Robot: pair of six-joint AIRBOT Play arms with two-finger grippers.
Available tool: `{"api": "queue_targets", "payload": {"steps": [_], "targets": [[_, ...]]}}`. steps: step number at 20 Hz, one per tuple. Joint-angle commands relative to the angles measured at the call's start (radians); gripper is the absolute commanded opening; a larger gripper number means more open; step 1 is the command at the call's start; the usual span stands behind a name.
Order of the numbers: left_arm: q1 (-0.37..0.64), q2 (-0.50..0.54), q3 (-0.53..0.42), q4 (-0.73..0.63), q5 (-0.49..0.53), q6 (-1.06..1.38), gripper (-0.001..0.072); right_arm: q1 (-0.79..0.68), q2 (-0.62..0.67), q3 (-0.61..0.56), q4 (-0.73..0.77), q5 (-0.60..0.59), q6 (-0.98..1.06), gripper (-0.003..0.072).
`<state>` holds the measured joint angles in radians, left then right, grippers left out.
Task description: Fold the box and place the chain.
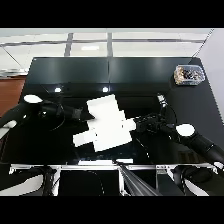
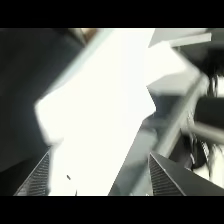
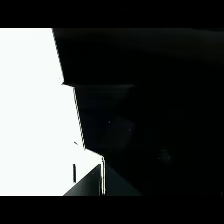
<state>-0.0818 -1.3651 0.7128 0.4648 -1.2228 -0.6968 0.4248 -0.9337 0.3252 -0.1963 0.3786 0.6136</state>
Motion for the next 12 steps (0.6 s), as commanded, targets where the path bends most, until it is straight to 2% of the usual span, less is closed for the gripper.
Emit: {"api": "queue_targets", "payload": {"steps": [1, 2, 3, 4, 7, 9, 11, 12], "targets": [[-0.032, -0.154, 0.109, 0.087, -0.145, 0.067, 0.0684, 0.004, 0.001, -0.001, 0.005, 0.029, 0.0, 0.0013], [-0.04, -0.18, 0.133, 0.113, -0.152, 0.067, 0.0643, 0.004, 0.001, -0.001, 0.005, 0.029, 0.001, 0.0013], [-0.043, -0.203, 0.152, 0.122, -0.168, 0.074, 0.0572, 0.004, 0.001, -0.001, 0.005, 0.029, 0.003, 0.0012], [-0.046, -0.226, 0.172, 0.122, -0.188, 0.095, 0.0552, 0.004, 0.001, -0.001, 0.005, 0.029, 0.003, 0.0013], [-0.046, -0.26, 0.223, 0.158, -0.232, 0.097, 0.0552, 0.004, 0.001, -0.001, 0.005, 0.029, 0.006, 0.0013], [-0.013, -0.257, 0.253, 0.177, -0.28, 0.095, 0.0558, 0.004, 0.001, -0.001, 0.005, 0.029, 0.01, 0.0012], [0.035, -0.251, 0.274, 0.199, -0.274, 0.094, 0.0565, 0.004, 0.001, -0.001, 0.005, 0.028, 0.01, 0.0012], [0.06, -0.25, 0.281, 0.205, -0.253, 0.085, 0.0667, 0.004, 0.001, -0.001, 0.005, 0.029, 0.01, 0.0012]]}}
